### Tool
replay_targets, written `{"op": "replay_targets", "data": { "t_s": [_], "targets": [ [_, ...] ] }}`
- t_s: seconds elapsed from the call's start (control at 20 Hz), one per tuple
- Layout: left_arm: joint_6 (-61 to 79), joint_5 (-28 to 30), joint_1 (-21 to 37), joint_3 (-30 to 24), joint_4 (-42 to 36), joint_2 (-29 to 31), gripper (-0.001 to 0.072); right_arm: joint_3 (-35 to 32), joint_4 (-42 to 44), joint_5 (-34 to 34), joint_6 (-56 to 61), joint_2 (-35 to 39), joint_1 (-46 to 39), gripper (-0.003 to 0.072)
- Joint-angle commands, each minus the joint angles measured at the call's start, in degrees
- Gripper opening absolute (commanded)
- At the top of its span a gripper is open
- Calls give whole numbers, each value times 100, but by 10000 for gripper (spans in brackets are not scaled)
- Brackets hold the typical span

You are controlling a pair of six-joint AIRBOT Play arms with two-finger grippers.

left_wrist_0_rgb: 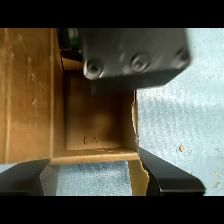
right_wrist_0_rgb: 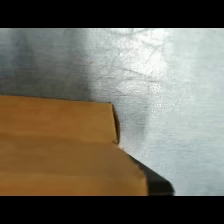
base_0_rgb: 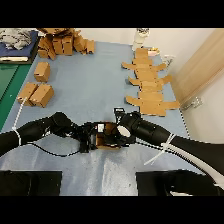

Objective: Fold the box.

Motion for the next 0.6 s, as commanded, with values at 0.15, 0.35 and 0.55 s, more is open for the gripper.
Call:
{"op": "replay_targets", "data": {
  "t_s": [0.15, 0.35, 0.55],
  "targets": [
    [0, 2, 2, 4, -2, 0, 522, 9, -188, -24, 219, -140, 37, 21],
    [0, 4, 2, 4, -2, 0, 522, 9, -184, -57, -37, -144, 48, 4],
    [0, 4, 2, 4, -2, 0, 522, 11, -157, 133, -83, 20, 48, 389]
  ]
}}
